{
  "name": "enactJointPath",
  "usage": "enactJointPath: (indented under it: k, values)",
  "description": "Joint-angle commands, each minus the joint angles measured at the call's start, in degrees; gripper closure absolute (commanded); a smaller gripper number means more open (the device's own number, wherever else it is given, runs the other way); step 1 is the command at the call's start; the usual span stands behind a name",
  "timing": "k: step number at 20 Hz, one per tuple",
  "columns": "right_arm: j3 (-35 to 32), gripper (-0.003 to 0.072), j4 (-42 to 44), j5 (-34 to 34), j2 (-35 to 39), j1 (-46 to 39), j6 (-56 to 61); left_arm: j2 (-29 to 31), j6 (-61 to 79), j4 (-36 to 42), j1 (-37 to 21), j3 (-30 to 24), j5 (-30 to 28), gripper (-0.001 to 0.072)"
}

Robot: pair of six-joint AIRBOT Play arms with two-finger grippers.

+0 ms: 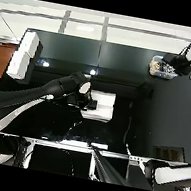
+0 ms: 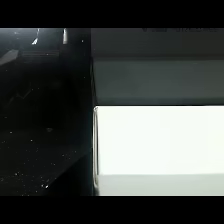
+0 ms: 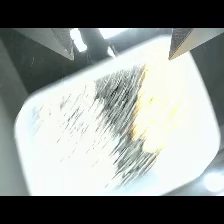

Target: Fold the box and place the chain.

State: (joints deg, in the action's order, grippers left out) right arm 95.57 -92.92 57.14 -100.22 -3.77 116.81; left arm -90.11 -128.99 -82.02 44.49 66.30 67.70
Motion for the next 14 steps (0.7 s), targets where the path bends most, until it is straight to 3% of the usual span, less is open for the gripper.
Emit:
enactJointPath:
  k: [1,3,11,13,14]
  values:
    - [20.0,-0.0028,1.3,9.1,-14.7,-4.0,3.2,0.0,0.0,0.0,0.0,0.0,0.0,0.0683]
    - [25.3,-0.0027,1.2,9.0,-19.3,-4.5,5.5,0.0,-0.1,0.0,0.0,0.0,0.0,0.0683]
    - [25.2,-0.0026,1.8,7.6,-23.6,-6.8,8.6,0.0,-0.1,0.0,0.0,0.0,0.0,0.0683]
    - [25.1,0.0026,4.1,6.3,-24.2,-6.8,7.9,0.0,-0.1,0.0,0.0,0.0,0.0,0.0683]
    - [25.1,0.0140,4.9,5.9,-24.5,-6.8,7.9,0.0,-0.1,0.0,0.0,0.0,0.0,0.0683]
